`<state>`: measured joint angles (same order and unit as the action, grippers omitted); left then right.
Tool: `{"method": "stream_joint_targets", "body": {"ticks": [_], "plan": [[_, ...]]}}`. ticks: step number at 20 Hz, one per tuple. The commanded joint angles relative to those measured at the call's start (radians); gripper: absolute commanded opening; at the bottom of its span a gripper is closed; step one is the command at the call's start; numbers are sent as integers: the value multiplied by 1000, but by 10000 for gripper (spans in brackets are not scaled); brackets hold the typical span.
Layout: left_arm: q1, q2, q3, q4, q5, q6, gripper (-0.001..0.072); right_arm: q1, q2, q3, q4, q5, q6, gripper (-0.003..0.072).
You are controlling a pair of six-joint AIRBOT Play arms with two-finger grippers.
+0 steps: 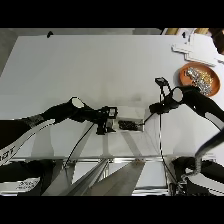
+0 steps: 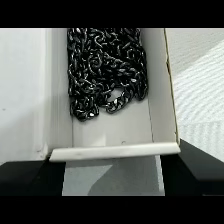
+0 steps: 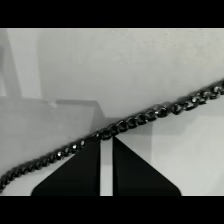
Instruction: Fold the box and place the chain.
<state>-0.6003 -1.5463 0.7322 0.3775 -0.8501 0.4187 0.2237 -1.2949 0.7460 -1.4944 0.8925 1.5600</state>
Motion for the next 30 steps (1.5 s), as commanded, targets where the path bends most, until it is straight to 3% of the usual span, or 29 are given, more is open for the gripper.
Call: {"method": "stream_joint_targets", "body": {"ticks": [1,7,13,21,25,30], "plan": [[0,0,0,0,0,0,206,0,1,-1,-2,4,2,30],[0,1,0,0,0,0,206,0,30,-1,3,61,-85,11],[0,1,0,0,0,0,206,0,301,-1,47,119,-104,11],[0,1,0,0,0,0,206,0,584,-1,407,251,-259,11],[0,1,0,0,0,0,206,2,622,-1,577,270,-365,11],[0,1,0,0,0,0,206,173,616,-1,594,189,-439,12]]}}
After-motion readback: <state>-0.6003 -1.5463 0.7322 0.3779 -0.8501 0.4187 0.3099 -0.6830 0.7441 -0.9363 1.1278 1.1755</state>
